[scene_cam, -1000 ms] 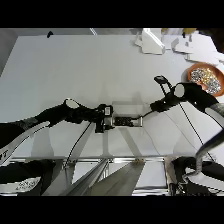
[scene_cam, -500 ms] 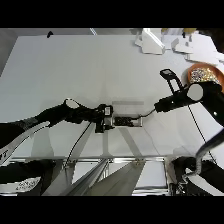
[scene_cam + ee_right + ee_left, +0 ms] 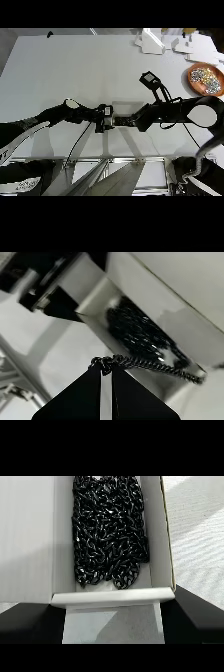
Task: Fold the box and place the chain.
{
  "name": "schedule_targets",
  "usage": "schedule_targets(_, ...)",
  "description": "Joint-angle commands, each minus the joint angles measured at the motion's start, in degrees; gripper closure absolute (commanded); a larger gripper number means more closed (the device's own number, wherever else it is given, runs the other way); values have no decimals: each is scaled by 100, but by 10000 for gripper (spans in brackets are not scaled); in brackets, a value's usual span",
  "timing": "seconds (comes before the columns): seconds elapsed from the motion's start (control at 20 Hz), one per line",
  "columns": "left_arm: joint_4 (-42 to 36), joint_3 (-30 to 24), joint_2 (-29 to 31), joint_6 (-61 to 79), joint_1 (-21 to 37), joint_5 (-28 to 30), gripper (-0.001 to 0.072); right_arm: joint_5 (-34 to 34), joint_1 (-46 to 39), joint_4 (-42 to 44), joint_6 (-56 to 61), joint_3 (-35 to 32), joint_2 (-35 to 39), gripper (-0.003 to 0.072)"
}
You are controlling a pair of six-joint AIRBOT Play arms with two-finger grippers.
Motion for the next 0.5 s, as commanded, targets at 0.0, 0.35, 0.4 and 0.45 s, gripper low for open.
schedule_targets(0.0, 0, 0, 2, 2, 0, 2, 456, -588, 511, 225, 42, 7, 26, 669)
schedule_targets(0.35, 2, 0, 2, 2, 0, 0, 456, -1003, 570, -299, 85, 4, -890, 613)
schedule_targets(0.4, 2, 0, 2, 2, 0, 2, 456, -1051, 570, -380, 85, 7, -1025, 537)
schedule_targets(0.45, 0, 0, 2, 2, 0, 2, 456, -1064, 568, -457, 83, 11, -1075, 461)
